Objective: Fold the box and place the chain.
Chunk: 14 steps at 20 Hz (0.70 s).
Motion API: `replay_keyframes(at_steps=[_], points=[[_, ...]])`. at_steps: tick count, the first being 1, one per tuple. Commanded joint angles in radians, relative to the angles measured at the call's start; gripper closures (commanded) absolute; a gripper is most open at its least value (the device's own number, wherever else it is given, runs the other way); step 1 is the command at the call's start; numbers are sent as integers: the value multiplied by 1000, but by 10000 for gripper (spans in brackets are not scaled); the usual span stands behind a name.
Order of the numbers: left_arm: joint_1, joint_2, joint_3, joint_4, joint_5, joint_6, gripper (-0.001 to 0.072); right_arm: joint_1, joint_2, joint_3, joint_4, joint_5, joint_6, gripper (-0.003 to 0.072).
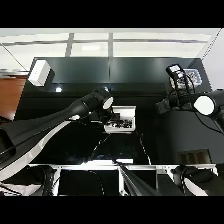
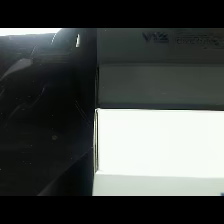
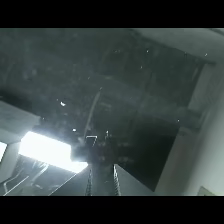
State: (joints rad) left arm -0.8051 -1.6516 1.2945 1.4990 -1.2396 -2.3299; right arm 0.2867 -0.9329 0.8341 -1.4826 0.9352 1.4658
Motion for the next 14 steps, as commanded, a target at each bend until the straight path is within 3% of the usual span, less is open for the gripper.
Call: replay_keyframes(at_steps=[1, 6, 7, 9, 10, 14], points=[[5, 0, 1, 3, -3, 0, 681, -6, -1, 0, -10, -20, 4, 520], [10, 2, 13, 6, -22, 0, 680, -6, -1, -1, 3, -8, 16, 520], [8, 5, 23, 10, -23, 0, 647, -6, -1, 0, 10, -3, 15, 520], [0, 24, 39, 44, -18, -5, 200, -6, -1, 0, 16, -4, 16, 520], [-9, 43, 43, 74, -20, -4, 164, -6, -1, 0, 16, -4, 16, 520], [-34, 173, 34, 165, -60, 158, 164, -6, -1, -1, 15, -3, 16, 520]])
